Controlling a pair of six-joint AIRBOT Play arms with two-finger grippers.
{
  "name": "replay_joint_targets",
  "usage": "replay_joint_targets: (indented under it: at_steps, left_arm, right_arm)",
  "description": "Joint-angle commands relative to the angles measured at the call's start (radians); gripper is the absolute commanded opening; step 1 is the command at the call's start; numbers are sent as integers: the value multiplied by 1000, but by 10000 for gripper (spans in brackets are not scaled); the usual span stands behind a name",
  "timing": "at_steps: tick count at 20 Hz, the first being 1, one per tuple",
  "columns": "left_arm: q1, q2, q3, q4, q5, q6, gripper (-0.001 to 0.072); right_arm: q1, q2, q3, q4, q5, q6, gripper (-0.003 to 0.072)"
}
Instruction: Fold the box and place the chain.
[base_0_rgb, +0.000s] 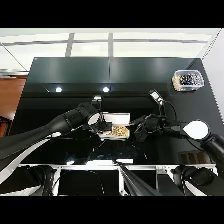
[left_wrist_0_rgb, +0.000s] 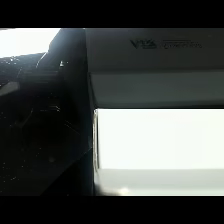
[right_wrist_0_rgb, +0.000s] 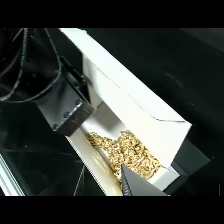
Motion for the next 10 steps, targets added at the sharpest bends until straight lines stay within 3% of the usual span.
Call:
replay_joint_targets:
  at_steps: [1, 7, 10]
  left_arm:
    - [1, 0, 0, 0, 0, 0, 29]
    - [1, 0, 0, 1, 0, 1, 29]
    - [1, 0, 0, 8, 14, 54, 29]
  right_arm:
    - [4, 2, 2, -43, -10, 44, 282]
    - [-107, 6, 2, -364, 79, 103, 282]
    - [-109, 6, 2, -364, 76, 111, 282]
